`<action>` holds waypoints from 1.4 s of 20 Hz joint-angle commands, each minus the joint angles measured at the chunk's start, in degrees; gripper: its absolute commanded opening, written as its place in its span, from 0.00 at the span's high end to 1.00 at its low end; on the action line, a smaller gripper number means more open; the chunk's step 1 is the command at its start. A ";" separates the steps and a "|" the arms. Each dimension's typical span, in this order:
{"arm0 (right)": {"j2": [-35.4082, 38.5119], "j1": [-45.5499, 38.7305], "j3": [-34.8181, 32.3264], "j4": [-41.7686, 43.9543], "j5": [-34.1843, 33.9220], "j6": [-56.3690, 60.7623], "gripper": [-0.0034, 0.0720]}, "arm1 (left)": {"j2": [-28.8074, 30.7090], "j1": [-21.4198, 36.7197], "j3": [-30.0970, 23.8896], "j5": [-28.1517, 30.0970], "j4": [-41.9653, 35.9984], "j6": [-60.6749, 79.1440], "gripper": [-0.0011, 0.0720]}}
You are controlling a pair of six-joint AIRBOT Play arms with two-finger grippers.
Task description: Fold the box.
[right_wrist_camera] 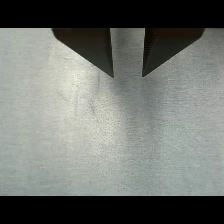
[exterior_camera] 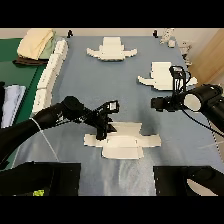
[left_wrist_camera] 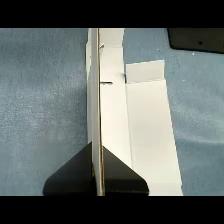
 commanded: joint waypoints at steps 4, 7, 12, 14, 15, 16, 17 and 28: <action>-0.02 0.04 0.07 0.07 0.02 0.00 0.60 | -0.83 0.09 -0.02 -1.31 -0.44 -3.48 0.96; -0.02 0.04 0.07 0.07 0.07 0.00 0.60 | -0.87 0.09 -0.24 -1.33 -0.46 -3.48 0.96; -0.02 0.04 0.07 0.17 0.11 0.00 0.60 | -0.87 0.09 -0.24 -2.40 -0.46 -3.52 0.96; 0.00 0.04 0.07 1.31 0.70 -0.02 0.63 | -0.87 0.09 -0.24 -3.37 -0.46 -3.52 0.96; 0.00 0.04 0.07 2.97 1.66 -0.28 0.93 | -0.87 0.09 -0.24 -3.45 -0.46 -3.52 0.96; 0.00 0.15 0.07 4.87 3.17 -1.29 0.95 | -0.87 0.09 -0.22 -3.39 -0.48 -3.48 0.96; 0.02 0.55 0.07 6.95 5.46 -3.21 0.96 | -0.87 0.09 -0.22 -3.32 -0.50 -3.48 0.96; 8.11 36.04 -5.42 7.56 15.34 2.54 0.96 | -0.85 0.09 -0.20 -3.32 -0.52 -3.48 0.96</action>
